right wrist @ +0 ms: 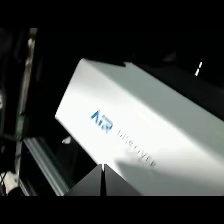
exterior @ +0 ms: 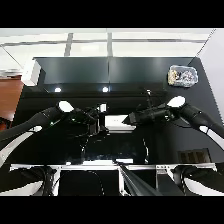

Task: Fold the box and place the chain.

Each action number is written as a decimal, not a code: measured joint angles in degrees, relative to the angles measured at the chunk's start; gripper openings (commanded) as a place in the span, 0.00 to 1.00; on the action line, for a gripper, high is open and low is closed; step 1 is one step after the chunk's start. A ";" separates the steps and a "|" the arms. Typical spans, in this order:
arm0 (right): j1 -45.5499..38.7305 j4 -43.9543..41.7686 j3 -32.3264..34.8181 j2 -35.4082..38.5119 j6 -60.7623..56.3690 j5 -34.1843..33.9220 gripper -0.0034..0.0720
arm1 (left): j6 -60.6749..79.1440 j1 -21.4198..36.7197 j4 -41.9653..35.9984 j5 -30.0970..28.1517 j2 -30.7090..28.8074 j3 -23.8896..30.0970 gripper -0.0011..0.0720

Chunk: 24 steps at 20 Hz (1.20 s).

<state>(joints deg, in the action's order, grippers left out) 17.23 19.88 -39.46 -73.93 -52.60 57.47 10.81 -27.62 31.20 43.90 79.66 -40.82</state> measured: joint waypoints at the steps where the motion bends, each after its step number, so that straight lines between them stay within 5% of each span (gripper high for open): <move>1: 0.17 -0.59 0.17 -0.74 -0.09 -1.18 0.06 | 0.00 0.00 0.00 0.00 0.00 0.00 0.57; 12: 0.50 3.80 0.35 -2.49 -2.16 -4.61 0.06 | -0.02 0.00 0.00 -0.02 0.00 0.00 0.57; 17: -4.85 8.66 -3.80 2.99 -0.79 2.97 0.06 | -0.02 0.04 -0.13 0.09 0.00 -0.15 0.57; 18: -6.97 10.08 -4.68 5.11 -1.31 6.32 0.06 | -0.22 0.07 0.07 0.15 -0.07 -0.39 0.62; 20: -11.80 13.44 -5.81 9.73 -2.84 10.47 0.06 | -2.03 0.11 0.50 0.28 -0.70 -1.29 0.99; 24: -21.07 22.12 -6.71 19.04 -5.60 18.21 0.06 | -5.44 0.11 3.13 2.14 -4.33 -3.96 0.99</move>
<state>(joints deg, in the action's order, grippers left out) -3.84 42.00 -46.17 -54.89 -58.19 75.68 5.37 -27.51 34.33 46.04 75.33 -44.77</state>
